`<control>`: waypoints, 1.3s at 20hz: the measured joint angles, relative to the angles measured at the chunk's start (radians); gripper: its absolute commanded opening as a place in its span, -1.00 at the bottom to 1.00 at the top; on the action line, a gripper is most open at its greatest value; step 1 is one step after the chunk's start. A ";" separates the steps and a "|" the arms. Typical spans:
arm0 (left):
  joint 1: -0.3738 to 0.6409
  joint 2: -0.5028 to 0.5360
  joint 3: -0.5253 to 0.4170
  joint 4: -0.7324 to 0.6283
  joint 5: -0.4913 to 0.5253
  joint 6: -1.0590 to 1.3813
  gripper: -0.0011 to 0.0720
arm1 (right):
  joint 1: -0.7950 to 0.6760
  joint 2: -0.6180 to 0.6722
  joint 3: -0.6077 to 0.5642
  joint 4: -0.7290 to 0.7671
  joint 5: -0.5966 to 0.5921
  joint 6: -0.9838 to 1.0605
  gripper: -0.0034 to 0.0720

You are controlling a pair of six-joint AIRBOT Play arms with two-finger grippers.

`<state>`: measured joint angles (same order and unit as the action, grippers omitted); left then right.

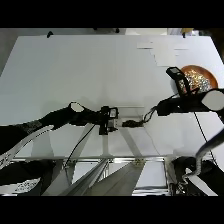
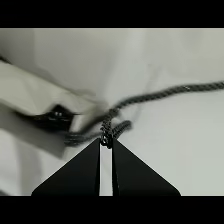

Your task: Fold the box and place the chain.

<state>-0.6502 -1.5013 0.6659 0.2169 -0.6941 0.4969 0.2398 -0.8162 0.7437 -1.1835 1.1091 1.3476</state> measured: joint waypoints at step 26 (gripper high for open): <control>0.000 0.000 0.000 0.000 -0.006 0.000 -0.40 | 0.252 -0.092 0.000 0.272 -0.079 -0.229 -0.61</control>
